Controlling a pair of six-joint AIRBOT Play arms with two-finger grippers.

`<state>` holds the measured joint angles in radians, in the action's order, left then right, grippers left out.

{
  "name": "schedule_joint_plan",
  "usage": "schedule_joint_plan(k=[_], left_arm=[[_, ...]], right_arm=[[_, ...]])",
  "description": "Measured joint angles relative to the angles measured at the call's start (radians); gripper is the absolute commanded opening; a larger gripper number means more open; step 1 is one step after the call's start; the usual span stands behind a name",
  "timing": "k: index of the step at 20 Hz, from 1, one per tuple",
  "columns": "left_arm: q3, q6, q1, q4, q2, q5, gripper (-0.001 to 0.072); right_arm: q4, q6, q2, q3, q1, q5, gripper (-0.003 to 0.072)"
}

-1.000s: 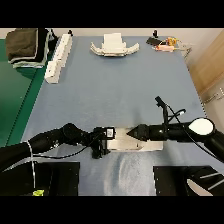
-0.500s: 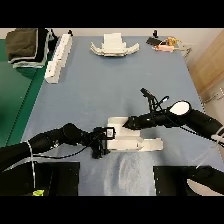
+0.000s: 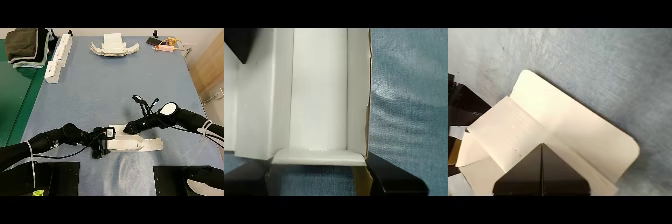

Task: Fold the box.

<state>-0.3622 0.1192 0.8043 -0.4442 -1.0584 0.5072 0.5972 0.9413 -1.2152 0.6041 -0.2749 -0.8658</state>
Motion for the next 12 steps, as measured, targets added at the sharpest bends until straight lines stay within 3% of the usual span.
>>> schedule_joint_plan(k=[12], left_arm=[[0.000, 0.001, 0.000, -0.001, 0.000, 0.000, 0.0471]], right_arm=[[0.021, -0.019, 0.000, 0.005, -0.006, -0.012, 0.0003]])
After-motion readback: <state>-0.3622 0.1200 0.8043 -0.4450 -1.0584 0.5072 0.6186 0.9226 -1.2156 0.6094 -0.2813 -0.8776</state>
